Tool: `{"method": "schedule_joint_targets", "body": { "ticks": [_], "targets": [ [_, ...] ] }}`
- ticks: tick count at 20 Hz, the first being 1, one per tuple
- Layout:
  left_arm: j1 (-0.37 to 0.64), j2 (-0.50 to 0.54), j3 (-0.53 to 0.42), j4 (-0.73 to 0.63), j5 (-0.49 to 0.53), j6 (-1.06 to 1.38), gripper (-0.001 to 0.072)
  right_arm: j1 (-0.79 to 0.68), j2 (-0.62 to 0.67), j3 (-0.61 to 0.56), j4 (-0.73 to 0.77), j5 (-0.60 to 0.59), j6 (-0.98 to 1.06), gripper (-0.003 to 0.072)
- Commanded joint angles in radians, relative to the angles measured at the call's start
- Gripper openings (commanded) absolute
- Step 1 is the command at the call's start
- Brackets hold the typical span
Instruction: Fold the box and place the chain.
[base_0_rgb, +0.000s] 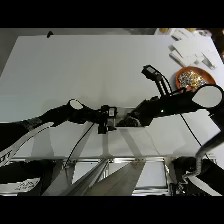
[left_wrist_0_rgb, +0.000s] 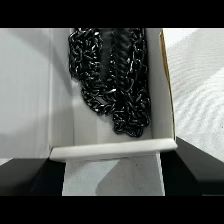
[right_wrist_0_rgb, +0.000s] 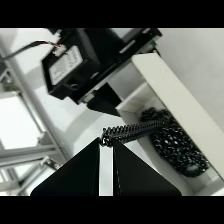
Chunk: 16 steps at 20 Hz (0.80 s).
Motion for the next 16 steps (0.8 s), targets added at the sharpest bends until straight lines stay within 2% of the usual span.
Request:
{"method": "schedule_joint_targets", "body": {
  "ticks": [1,4,7,9,12,13,14,15,16],
  "targets": [
    [0.0,0.0,-0.001,0.0,0.0,0.0,0.0009,0.011,-0.023,0.0,-0.058,-0.047,0.006,0.0036],
    [0.0,0.0,-0.001,0.0,0.0,0.0,0.0009,-0.003,-0.024,0.02,-0.053,-0.079,-0.044,0.0241],
    [0.0,0.0,-0.001,0.0,0.0,0.0,0.0009,-0.06,-0.039,0.119,-0.05,-0.082,-0.117,0.0241],
    [0.0,0.0,-0.001,0.0,0.0,0.0,0.0009,-0.112,-0.074,0.154,-0.051,-0.086,-0.152,0.0236],
    [0.0,0.0,-0.001,0.0,0.0,0.0,0.0009,-0.168,-0.178,0.154,-0.101,-0.032,-0.158,0.0154],
    [0.0,0.0,-0.001,0.0,0.0,0.0,0.0009,-0.171,-0.214,0.154,-0.125,-0.018,-0.158,0.0152],
    [0.0,0.0,-0.001,0.0,0.0,0.0,0.0009,-0.168,-0.25,0.154,-0.139,-0.008,-0.165,0.0102],
    [0.0,0.0,-0.001,0.0,0.0,0.0,0.0009,-0.161,-0.279,0.153,-0.14,0.003,-0.192,0.0016],
    [0.0,0.0,-0.001,0.0,0.0,0.0,0.0009,-0.148,-0.301,0.148,-0.144,0.01,-0.229,0.0019]
  ]
}}
